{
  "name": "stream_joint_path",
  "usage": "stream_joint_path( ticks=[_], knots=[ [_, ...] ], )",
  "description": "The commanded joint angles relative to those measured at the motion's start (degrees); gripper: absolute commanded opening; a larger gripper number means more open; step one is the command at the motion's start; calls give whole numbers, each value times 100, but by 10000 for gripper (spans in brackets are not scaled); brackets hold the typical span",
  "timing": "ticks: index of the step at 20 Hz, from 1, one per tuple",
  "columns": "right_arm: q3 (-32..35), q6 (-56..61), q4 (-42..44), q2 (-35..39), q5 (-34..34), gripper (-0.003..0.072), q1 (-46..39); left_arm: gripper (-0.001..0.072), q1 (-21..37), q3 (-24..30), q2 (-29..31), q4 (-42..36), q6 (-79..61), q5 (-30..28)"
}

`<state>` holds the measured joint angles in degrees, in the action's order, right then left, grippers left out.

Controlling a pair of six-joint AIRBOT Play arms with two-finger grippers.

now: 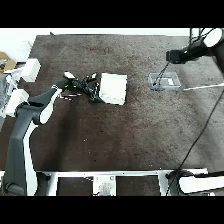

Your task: Fold the box and place the chain.

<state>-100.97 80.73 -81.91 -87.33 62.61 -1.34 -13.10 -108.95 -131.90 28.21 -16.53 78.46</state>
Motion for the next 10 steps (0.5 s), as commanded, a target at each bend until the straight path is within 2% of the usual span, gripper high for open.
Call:
stream_joint_path(
  ticks=[1,6,10],
  knots=[
    [-7,-131,-61,828,-566,6,127,407,7,-4,0,2,0,-2],
    [-7,-151,-76,1786,-1858,6,188,407,7,-4,0,2,-2,-2],
    [-7,-271,-79,2199,-2124,6,455,408,7,-7,0,0,0,-2]
  ],
)
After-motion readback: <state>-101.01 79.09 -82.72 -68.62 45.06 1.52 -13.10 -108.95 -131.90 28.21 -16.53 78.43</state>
